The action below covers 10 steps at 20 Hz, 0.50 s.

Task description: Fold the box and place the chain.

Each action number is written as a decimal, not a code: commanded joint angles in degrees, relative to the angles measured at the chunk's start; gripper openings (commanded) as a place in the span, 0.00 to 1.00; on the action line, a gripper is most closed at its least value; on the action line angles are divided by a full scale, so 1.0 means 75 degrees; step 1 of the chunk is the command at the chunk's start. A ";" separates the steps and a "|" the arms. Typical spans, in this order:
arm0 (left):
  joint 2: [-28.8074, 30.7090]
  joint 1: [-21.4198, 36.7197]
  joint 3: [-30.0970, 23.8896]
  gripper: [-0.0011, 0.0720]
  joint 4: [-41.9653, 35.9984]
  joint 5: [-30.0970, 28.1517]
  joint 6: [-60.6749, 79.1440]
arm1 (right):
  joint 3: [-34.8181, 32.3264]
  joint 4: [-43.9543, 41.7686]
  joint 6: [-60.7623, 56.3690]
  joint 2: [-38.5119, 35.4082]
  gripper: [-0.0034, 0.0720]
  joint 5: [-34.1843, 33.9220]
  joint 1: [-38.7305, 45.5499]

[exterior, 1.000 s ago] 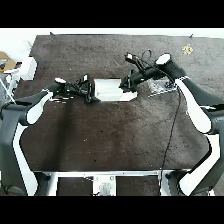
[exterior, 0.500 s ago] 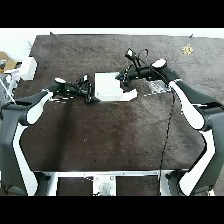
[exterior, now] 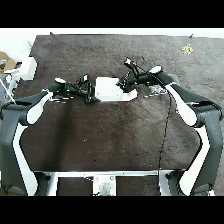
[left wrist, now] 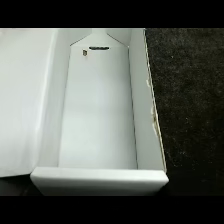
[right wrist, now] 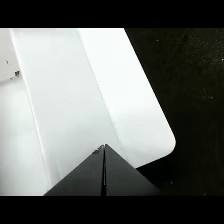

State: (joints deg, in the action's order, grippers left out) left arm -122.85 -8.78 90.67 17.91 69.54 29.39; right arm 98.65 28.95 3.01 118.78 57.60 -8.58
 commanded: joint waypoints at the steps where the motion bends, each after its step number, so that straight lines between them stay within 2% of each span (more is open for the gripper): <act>1: 0.0003 0.0003 -0.0003 0.32 0.0000 -0.0009 0.0003 | 0.0003 0.0009 0.0204 -0.0064 0.05 0.0029 -0.0006; 6: 0.0003 0.0003 -0.0003 0.32 0.0000 -0.0006 0.0003 | 0.0003 0.0373 -0.0469 -0.1113 0.05 0.0425 0.0105; 10: 0.0003 0.0003 -0.0003 0.32 -0.0003 -0.0006 0.0003 | -0.0029 0.1926 -0.1046 -0.2034 0.05 0.1207 0.0146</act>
State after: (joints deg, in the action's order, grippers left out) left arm -122.85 -8.78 90.67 17.89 69.47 29.43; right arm 98.59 35.11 -1.52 107.87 62.48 -7.51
